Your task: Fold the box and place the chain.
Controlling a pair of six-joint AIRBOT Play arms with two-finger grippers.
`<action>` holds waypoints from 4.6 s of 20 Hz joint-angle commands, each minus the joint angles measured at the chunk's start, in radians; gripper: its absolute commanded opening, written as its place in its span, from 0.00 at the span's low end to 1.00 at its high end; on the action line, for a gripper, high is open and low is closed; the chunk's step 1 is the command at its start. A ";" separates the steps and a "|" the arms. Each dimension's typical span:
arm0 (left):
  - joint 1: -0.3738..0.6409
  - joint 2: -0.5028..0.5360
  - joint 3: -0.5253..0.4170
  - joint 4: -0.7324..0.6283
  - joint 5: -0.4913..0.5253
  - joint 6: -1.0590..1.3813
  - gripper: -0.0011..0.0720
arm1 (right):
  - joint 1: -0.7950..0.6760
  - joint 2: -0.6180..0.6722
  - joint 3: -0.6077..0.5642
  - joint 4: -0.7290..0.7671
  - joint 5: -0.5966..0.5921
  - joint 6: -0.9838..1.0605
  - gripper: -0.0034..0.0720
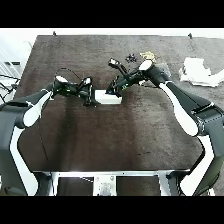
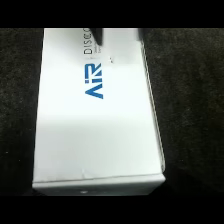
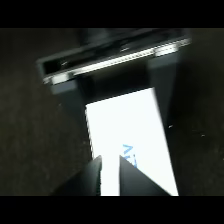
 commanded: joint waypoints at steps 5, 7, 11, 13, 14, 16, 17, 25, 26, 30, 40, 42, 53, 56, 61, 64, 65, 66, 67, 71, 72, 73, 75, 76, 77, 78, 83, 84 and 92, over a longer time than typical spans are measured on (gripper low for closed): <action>0.002 0.000 0.000 0.000 0.004 -0.001 0.74 | -0.017 -0.033 -0.089 0.020 -0.037 0.047 0.06; 0.001 0.000 0.000 0.000 0.004 -0.001 0.74 | -0.017 -0.047 -0.108 -0.010 -0.037 0.071 0.06; 0.002 0.000 0.000 0.000 0.004 -0.001 0.74 | -0.017 0.014 -0.095 0.019 -0.035 0.067 0.06; 0.001 0.000 0.000 0.000 0.004 -0.001 0.74 | -0.015 0.128 -0.095 0.060 -0.036 0.061 0.06; 0.002 0.000 0.000 0.000 0.004 -0.001 0.74 | -0.015 0.198 -0.095 0.061 -0.037 0.072 0.05; 0.001 0.000 0.000 0.000 0.005 0.000 0.74 | -0.018 0.335 -0.098 0.044 -0.037 0.138 0.05; 0.001 0.000 0.000 0.000 0.004 0.000 0.74 | -0.021 0.402 -0.109 0.020 -0.038 0.179 0.05; 0.001 0.000 0.000 -0.016 0.003 0.000 0.74 | -0.039 0.929 -0.561 -0.302 -0.262 0.489 0.06; 0.001 0.000 0.000 -0.016 0.003 0.000 0.74 | -0.042 0.985 -0.647 -0.311 -0.316 0.502 0.06; 0.001 0.000 0.000 -0.019 0.001 0.000 0.74 | -0.054 1.162 -0.967 -0.313 -0.560 0.509 0.06; 0.077 0.162 0.003 -0.018 0.013 -0.257 0.04 | -0.095 1.212 -1.152 -0.306 -0.640 0.510 0.06; 0.156 0.248 0.003 -0.018 0.096 -0.343 0.04 | -0.116 1.212 -1.152 -0.305 -0.639 0.514 0.06; 0.647 0.320 -0.071 0.039 0.622 -0.747 0.04 | -0.129 1.211 -1.152 -0.302 -0.640 0.517 0.06; 0.678 0.254 -0.071 0.053 0.625 -0.722 0.04 | -0.129 1.211 -1.152 -0.302 -0.640 0.517 0.06; 0.686 0.156 -0.057 0.056 0.645 -0.673 0.04 | -0.129 1.211 -1.153 -0.302 -0.641 0.517 0.06; 0.686 0.102 -0.005 0.050 0.606 -0.669 0.04 | -0.129 1.211 -1.154 -0.298 -0.668 0.544 0.06; 0.686 0.085 0.014 0.050 0.593 -0.670 0.04 | -0.129 1.211 -1.155 -0.297 -0.672 0.551 0.06; 0.686 0.074 0.023 0.049 0.592 -0.673 0.04 | -0.129 1.211 -1.155 -0.297 -0.674 0.551 0.06; 0.686 0.063 0.030 0.049 0.600 -0.673 0.04 | -0.129 1.211 -1.156 -0.295 -0.675 0.551 0.06; 0.686 0.033 0.042 0.024 0.588 -0.651 0.04 | -0.129 1.210 -1.160 -0.295 -0.694 0.553 0.06; 0.686 0.033 0.042 0.021 0.588 -0.635 0.15 | -0.129 1.210 -1.161 -0.295 -0.701 0.563 0.06; 0.686 0.034 0.042 0.018 0.591 -0.620 0.77 | -0.129 1.210 -1.161 -0.295 -0.708 0.570 0.06; 0.686 0.036 0.045 -0.002 0.610 -0.621 1.00 | -0.129 1.210 -1.161 -0.295 -0.723 0.576 0.06; 0.686 0.039 0.051 -0.003 0.605 -0.621 1.00 | -0.129 1.210 -1.161 -0.295 -0.732 0.577 0.06; 0.686 0.044 0.055 -0.002 0.596 -0.621 1.00 | -0.129 1.210 -1.161 -0.295 -0.738 0.577 0.06; 0.686 0.051 0.065 0.003 0.576 -0.621 1.00 | -0.129 1.210 -1.161 -0.295 -0.745 0.577 0.17; 0.686 0.189 0.076 0.123 0.511 -0.679 1.00 | -0.129 1.212 -1.161 -0.295 -0.753 0.576 0.62; 0.686 0.235 0.076 0.151 0.467 -0.713 0.97 | -0.129 1.212 -1.161 -0.295 -0.756 0.576 0.60; 0.681 0.659 -0.092 -0.267 0.194 -0.511 0.03 | -0.129 1.315 -1.159 -0.295 -0.865 0.582 0.06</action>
